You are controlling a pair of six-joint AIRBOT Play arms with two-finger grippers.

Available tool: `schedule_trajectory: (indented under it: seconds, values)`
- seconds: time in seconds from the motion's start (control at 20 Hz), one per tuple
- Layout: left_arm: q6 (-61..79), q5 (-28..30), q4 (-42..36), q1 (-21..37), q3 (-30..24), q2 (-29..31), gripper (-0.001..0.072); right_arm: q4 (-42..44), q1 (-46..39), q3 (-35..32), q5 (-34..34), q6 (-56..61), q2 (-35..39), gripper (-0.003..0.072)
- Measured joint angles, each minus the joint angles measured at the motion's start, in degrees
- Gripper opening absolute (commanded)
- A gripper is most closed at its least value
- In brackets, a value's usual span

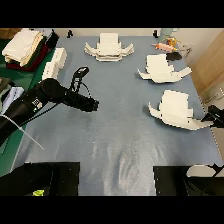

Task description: Fold the box.

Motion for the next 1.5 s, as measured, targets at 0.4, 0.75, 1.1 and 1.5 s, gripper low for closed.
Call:
schedule_trajectory:
  seconds: [0.4,0.75,1.1,1.5]
  values:
    - [-0.48,0.22,-0.02,0.00,0.00,0.00,0.0017,11.02,0.07,1.14,3.15,-10.82,-1.73,0.0006]
    - [-0.79,-1.14,-2.60,0.00,0.00,0.42,0.0016,27.93,7.61,-6.36,4.87,-13.31,2.56,0.0005]
    - [-1.20,-8.33,-2.12,0.00,-1.75,6.51,0.0016,32.85,22.77,-28.70,-3.39,-7.19,20.26,0.0005]
    - [-1.99,-11.91,-1.64,0.00,-8.72,12.55,0.0018,30.12,32.59,-41.29,-13.03,4.70,35.89,0.0346]
